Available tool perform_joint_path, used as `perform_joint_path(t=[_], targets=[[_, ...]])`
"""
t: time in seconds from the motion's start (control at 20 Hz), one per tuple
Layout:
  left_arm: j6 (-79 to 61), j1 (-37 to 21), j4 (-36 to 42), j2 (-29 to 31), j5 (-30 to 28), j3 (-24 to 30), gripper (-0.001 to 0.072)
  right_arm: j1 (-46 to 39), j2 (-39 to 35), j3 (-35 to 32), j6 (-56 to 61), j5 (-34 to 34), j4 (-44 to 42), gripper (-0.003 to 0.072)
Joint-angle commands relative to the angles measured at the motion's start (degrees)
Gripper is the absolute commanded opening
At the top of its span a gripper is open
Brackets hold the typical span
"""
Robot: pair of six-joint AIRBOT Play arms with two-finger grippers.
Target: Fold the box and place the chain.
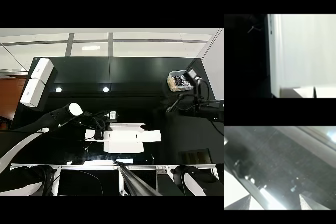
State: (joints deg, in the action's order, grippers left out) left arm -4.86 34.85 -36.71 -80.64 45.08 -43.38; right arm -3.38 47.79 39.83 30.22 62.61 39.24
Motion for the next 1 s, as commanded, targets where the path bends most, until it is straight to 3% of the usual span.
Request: perform_joint_path(t=[0.0, 0.35, 0.7, 0.95], targets=[[1.9, 0.1, -1.2, -0.1, -1.5, 1.4, 0.0024, 3.7, 0.3, -0.1, -0.3, -1.1, 4.7, 0.0700], [2.1, 0.1, -1.2, -0.1, -1.3, 1.5, 0.0025, 5.1, 0.6, -6.6, -5.3, -0.7, 7.8, 0.0698], [2.3, 0.1, -1.4, -0.2, -1.1, 1.5, 0.0025, 13.4, 0.7, -16.5, -12.2, -3.0, 8.2, 0.0698], [2.3, 0.1, -1.4, -0.2, -1.1, 1.5, 0.0026, 19.8, 0.7, -18.0, -16.3, -5.9, 17.2, 0.0698]])
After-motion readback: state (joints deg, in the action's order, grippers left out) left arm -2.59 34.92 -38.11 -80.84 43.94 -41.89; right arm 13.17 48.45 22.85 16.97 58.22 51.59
